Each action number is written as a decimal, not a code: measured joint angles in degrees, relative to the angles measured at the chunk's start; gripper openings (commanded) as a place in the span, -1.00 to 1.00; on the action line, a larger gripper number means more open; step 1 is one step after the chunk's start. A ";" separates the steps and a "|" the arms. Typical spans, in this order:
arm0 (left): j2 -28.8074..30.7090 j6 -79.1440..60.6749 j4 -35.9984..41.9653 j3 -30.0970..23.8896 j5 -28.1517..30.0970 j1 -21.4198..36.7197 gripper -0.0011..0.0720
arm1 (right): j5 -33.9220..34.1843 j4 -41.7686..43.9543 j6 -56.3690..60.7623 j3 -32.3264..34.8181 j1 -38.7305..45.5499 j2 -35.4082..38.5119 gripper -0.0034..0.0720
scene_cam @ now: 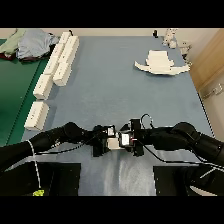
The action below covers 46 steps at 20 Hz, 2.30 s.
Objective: Fold the box.
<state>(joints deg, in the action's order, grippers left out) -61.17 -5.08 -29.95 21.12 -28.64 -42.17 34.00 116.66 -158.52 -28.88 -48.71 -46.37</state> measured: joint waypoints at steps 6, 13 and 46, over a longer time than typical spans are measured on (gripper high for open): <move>0.00 0.02 0.00 0.00 0.00 0.00 0.47 | -2.84 -2.38 -0.09 0.00 0.09 0.20 0.62; 0.00 0.02 0.02 0.00 0.00 0.00 0.47 | -3.06 -1.90 -0.09 0.02 0.07 -1.38 0.62; 0.00 -0.04 -0.02 0.00 0.00 0.00 0.47 | -31.21 18.08 31.76 17.77 -10.47 4.72 -0.90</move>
<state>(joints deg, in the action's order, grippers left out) -61.17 -5.13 -29.98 21.12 -28.64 -42.17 2.79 134.74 -126.76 -11.11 -59.18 -41.65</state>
